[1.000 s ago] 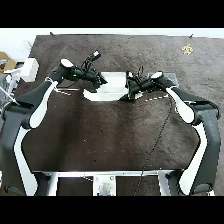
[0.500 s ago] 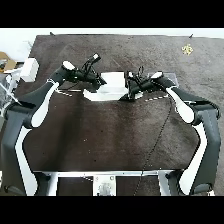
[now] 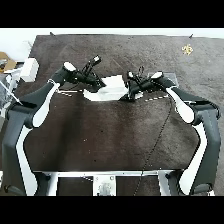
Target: Fold the box and place the chain.
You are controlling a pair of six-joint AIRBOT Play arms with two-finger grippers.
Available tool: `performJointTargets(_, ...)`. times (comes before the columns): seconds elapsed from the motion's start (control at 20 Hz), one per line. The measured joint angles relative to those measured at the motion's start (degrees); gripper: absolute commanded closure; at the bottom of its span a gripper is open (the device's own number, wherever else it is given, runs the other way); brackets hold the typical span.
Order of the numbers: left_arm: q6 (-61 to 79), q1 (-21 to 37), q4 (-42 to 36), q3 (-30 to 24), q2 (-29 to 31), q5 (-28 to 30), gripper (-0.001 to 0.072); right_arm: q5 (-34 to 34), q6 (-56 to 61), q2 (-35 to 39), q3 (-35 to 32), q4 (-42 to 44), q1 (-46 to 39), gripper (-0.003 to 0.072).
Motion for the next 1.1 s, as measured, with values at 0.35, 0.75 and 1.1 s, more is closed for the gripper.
performJointTargets(0.35,-0.57,-0.22,0.57,6.69,1.01,-3.26,0.0697,0.00,-0.09,0.02,0.00,-0.07,0.02,0.0210)
performJointTargets(0.75,-3.02,-0.13,14.75,8.13,8.61,-14.36,0.0011,0.00,-0.04,0.02,0.00,-0.07,0.02,0.0210)
performJointTargets(1.1,2.67,-0.22,19.67,-1.81,9.51,-12.81,-0.0011,0.00,-0.04,0.02,0.00,-0.04,0.02,0.0210)
